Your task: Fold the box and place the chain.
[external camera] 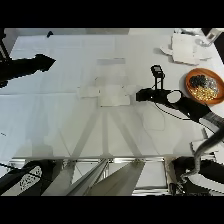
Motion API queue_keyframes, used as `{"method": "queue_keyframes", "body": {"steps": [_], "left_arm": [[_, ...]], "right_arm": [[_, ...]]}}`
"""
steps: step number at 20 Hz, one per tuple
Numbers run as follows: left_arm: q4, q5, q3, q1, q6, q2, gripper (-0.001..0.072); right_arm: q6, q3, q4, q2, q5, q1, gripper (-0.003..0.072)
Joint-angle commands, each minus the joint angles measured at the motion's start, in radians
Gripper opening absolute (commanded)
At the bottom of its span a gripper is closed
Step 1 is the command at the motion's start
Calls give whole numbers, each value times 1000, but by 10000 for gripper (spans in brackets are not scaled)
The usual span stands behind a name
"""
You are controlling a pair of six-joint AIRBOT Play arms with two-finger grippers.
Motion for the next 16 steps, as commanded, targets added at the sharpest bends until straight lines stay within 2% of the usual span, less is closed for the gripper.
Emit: {"method": "queue_keyframes", "body": {"steps": [1,2,3,5,7,8,10,13,14,16], "left_arm": [[34,10,0,-1,2,-2,295],[46,15,0,1,5,-7,261],[48,19,0,2,4,-23,299],[44,13,1,2,-4,-81,300],[13,-42,11,1,-59,-162,298],[6,-103,35,0,-97,-211,295],[-15,-254,124,-1,-104,-315,295],[-16,-434,322,-19,-108,-450,291],[-16,-468,383,-32,-115,-478,266],[-15,-494,491,-66,-116,-512,269]], "right_arm": [[0,0,0,-1,0,1,10],[0,0,0,-1,0,1,10],[0,0,0,-1,0,1,10],[0,0,0,-1,0,1,10],[0,0,0,-1,0,1,10],[0,0,0,-1,0,1,10],[0,0,0,-1,0,1,10],[0,0,0,-1,0,1,10],[0,0,0,-1,0,1,10],[0,0,0,-1,0,1,10]]}}
